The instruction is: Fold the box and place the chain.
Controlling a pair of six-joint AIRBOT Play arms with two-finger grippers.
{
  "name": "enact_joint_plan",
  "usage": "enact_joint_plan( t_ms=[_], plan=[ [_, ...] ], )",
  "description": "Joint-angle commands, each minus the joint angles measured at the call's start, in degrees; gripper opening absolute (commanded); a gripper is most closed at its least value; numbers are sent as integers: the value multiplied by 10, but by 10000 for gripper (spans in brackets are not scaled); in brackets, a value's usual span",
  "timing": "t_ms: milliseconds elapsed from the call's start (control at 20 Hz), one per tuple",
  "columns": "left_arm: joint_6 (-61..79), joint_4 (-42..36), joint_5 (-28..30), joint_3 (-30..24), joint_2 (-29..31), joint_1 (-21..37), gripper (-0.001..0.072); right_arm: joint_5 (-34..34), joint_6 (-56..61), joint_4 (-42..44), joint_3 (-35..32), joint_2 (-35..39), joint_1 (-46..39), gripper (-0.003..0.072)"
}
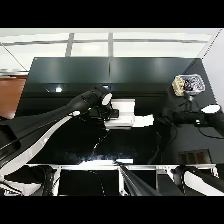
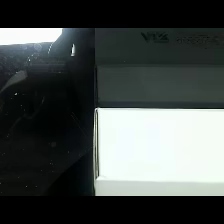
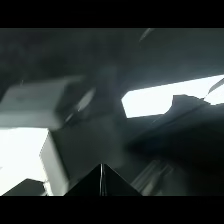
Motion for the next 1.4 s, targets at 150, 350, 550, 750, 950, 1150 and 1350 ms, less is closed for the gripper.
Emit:
enact_joint_plan(
  t_ms=[150, 350, 550, 750, 950, 1150, 1350],
  plan=[
    [0, 0, 0, 0, 0, 0, 32, 45, -118, 111, 2, -90, 97, 19],
    [0, 0, 0, 0, 0, 0, 32, 65, -130, 100, 51, -90, 112, 19],
    [0, 0, 0, 0, 0, 0, 32, 137, -121, 89, 103, -90, 112, 674],
    [0, 0, 1, 0, 0, 0, 32, 154, -108, 116, 124, -90, 135, 649],
    [0, 0, 0, 0, 0, 0, 32, 98, -61, 76, 155, -90, 215, 553],
    [0, 0, 0, 0, 0, 0, 32, 34, 99, -83, 201, -90, 281, 553],
    [0, 0, 1, 0, 0, 0, 32, 14, 193, -179, 217, -90, 330, 553]
  ],
)
